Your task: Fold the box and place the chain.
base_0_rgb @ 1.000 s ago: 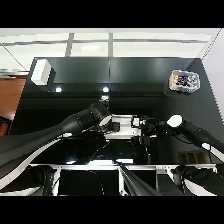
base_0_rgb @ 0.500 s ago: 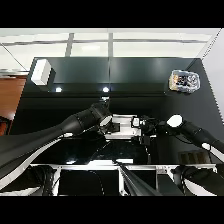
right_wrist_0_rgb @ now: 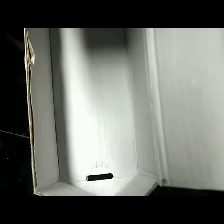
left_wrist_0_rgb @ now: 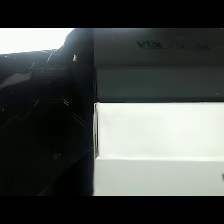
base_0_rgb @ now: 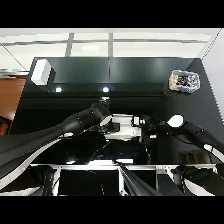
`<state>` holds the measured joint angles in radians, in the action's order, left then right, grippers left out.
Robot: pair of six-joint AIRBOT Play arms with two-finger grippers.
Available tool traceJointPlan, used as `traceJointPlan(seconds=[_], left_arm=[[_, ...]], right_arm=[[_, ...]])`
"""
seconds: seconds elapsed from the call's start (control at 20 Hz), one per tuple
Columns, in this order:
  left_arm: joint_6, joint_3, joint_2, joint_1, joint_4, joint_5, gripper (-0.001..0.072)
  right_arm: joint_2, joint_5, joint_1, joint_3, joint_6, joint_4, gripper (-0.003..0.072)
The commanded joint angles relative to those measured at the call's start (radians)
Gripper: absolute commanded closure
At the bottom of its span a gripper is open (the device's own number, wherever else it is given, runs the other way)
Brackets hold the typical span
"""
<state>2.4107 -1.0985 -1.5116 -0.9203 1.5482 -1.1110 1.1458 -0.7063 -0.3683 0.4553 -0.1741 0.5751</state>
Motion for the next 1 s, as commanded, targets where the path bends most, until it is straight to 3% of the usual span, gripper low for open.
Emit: traceJointPlan(seconds=[0.0,0.15,0.55,0.65,0.7,0.75,0.8,0.95], left_arm=[[-0.002,-0.001,-0.001,0.000,0.007,-0.001,0.0683],[-0.002,-0.001,-0.001,0.000,0.007,-0.001,0.0683],[-0.002,-0.001,-0.001,0.000,0.007,0.000,0.0683],[-0.002,-0.001,-0.001,0.000,0.007,0.001,0.0683],[-0.002,-0.001,-0.001,0.000,0.007,0.001,0.0683],[-0.002,-0.001,-0.001,0.000,0.007,0.001,0.0683],[-0.002,-0.001,-0.001,0.000,0.007,0.001,0.0683],[-0.002,-0.001,-0.001,0.000,0.006,0.003,0.0682]], right_arm=[[-0.066,-0.035,0.001,0.001,0.150,0.125,-0.0005],[-0.131,-0.088,0.001,0.001,0.231,0.274,-0.0004],[-0.142,-0.069,0.000,0.001,0.233,0.246,0.0035],[-0.142,-0.056,-0.001,0.001,0.209,0.206,0.0270],[-0.142,-0.056,-0.003,0.001,0.208,0.182,0.0282],[-0.142,-0.061,-0.002,0.000,0.208,0.161,0.0444],[-0.142,-0.061,-0.003,0.000,0.211,0.146,0.0500],[-0.138,-0.060,-0.002,0.000,0.217,0.096,0.0500]])
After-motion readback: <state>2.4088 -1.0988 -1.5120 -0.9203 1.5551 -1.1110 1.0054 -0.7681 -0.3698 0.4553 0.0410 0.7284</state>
